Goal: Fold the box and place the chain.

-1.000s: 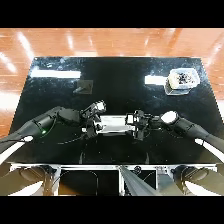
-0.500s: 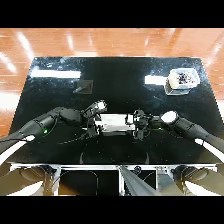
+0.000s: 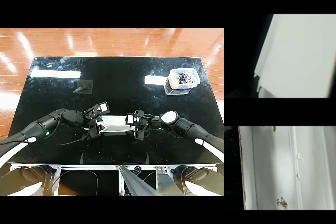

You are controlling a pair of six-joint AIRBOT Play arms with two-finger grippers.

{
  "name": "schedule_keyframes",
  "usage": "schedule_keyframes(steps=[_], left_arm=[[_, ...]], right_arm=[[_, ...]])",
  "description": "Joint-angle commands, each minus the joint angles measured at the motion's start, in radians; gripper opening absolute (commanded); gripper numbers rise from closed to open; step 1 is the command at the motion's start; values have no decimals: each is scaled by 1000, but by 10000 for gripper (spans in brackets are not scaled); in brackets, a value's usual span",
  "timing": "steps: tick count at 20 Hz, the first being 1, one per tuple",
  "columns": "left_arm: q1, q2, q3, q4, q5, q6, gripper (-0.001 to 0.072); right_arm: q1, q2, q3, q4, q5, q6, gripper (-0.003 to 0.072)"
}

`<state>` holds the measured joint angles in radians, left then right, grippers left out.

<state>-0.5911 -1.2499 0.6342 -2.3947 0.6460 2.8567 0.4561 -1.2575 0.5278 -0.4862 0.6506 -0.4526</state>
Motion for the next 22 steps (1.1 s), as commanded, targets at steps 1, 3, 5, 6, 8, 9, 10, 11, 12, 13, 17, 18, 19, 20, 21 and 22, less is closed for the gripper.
schedule_keyframes(steps=[1, 3, 5, 6, 8, 9, 10, 11, 12, 13, 17, 18, 19, 20, 21, 22], left_arm=[[-4, 0, 1, -4, 4, 0, 400], [-4, 0, 1, -5, 4, 0, 401], [-2, 0, 1, 2, 8, -5, 523], [-2, 0, 1, 4, 9, -8, 530], [-2, 0, 1, 4, 10, -8, 529], [-2, 0, 1, 7, 15, -7, 517], [-1, 2, 1, 16, 29, -7, 486], [5, 3, 1, 27, 53, -7, 486], [20, 8, 1, 35, 86, -7, 486], [43, 14, 1, 38, 114, -7, 486], [129, 28, 0, 26, 200, 98, 467], [124, 28, 0, 3, 179, 139, 467], [109, 28, 1, -5, 153, 146, 454], [88, 27, 1, 2, 117, 146, 442], [73, 26, 1, 4, 92, 146, 442], [56, 23, 1, 4, 53, 146, 442]], right_arm=[[1, -1, 1, 3, -1, 1, 556], [1, -1, 1, 3, -1, 1, 556], [1, -1, 1, 3, -1, 1, 556], [1, -1, 1, 3, -1, 1, 556], [1, -1, 1, 3, -1, 1, 556], [1, -1, 1, 3, -1, 1, 556], [1, -1, 1, 3, -1, 1, 556], [1, 0, 1, 3, -1, 1, 556], [1, -1, 1, 3, -1, 1, 556], [1, -1, 1, 3, -1, 1, 556], [1, -1, 1, 3, -2, 1, 556], [1, -1, 1, 3, -2, 1, 556], [1, -1, 1, 3, -2, 1, 556], [1, -1, 1, 3, -2, 1, 556], [1, -1, 1, 3, -2, 1, 556], [1, -1, 1, 3, -2, 1, 556]])
